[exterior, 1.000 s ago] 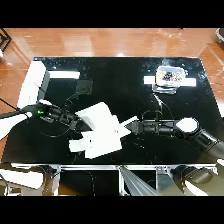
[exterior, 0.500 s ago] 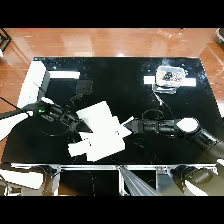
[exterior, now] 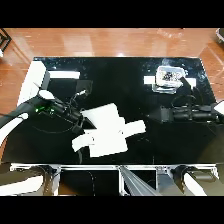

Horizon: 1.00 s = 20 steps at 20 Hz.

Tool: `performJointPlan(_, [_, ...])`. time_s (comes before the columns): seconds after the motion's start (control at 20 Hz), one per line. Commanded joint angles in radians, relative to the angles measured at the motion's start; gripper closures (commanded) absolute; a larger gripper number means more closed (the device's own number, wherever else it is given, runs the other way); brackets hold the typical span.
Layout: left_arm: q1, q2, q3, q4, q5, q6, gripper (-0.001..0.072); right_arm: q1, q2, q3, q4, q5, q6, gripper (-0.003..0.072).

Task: Fold the box and place the chain.

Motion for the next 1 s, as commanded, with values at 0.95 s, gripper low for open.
performJointPlan(0.95, [-0.283, 0.041, -0.04, 0.146, 0.551, 0.156, 0.0681, 0.265, 0.018, -0.088, -0.183, -0.151, -0.464, -0.0011])
